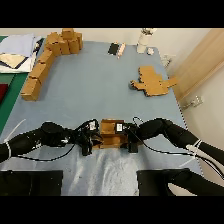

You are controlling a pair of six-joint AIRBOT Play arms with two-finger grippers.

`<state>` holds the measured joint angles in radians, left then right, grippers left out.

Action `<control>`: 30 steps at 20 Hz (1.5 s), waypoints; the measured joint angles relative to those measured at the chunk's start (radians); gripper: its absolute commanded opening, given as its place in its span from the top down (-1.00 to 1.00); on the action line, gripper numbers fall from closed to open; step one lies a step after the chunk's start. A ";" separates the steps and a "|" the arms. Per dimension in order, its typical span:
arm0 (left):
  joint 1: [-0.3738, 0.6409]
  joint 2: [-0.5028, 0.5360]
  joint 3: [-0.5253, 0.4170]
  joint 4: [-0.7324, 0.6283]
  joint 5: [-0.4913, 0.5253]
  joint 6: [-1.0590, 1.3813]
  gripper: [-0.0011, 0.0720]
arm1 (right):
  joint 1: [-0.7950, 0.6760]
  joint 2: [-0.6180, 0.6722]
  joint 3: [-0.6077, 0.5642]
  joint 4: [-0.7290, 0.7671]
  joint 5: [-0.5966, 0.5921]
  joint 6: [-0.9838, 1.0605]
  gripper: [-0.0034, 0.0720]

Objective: Fold the box.

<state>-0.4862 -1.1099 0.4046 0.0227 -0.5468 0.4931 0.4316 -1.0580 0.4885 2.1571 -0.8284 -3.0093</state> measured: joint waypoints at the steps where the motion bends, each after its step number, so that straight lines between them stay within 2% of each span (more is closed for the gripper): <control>1: 0.000 0.003 0.000 0.008 0.016 -0.023 0.94 | 0.000 0.000 0.000 0.000 0.000 0.000 -0.35; 4: 0.002 0.060 0.000 0.105 0.089 -0.190 0.94 | 0.000 0.000 0.000 0.000 0.000 0.000 -0.35; 7: 0.041 0.180 -0.001 0.298 0.122 -0.525 0.94 | 0.000 0.000 0.000 0.000 0.000 0.000 -0.35; 11: 0.188 0.296 -0.003 0.637 0.019 -1.139 0.94 | 0.000 0.000 0.000 0.000 0.000 0.000 -0.35; 13: 0.287 0.305 -0.003 0.776 -0.050 -1.433 0.94 | 0.000 0.000 0.000 0.000 0.000 0.000 -0.35; 15: 0.362 0.278 -0.003 0.854 -0.124 -1.629 0.94 | 0.000 0.000 0.000 0.000 0.000 0.000 -0.35; 17: 0.391 0.233 -0.003 0.889 -0.190 -1.742 0.94 | 0.000 0.000 0.000 0.000 0.000 0.000 -0.35; 19: 0.374 0.184 -0.003 0.885 -0.230 -1.799 0.94 | 0.000 0.000 0.000 0.000 0.000 0.000 -0.35; 25: 0.191 0.112 -0.002 0.757 -0.162 -1.843 0.94 | 0.000 0.000 0.000 0.000 0.000 0.000 -0.35; 30: 0.108 0.102 -0.001 0.676 -0.139 -1.844 0.94 | 0.000 0.000 0.000 0.000 0.000 0.000 -0.35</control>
<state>-0.3779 -1.0080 0.4034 0.6987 -0.6861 -1.3506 0.4316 -1.0580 0.4885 2.1571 -0.8284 -3.0093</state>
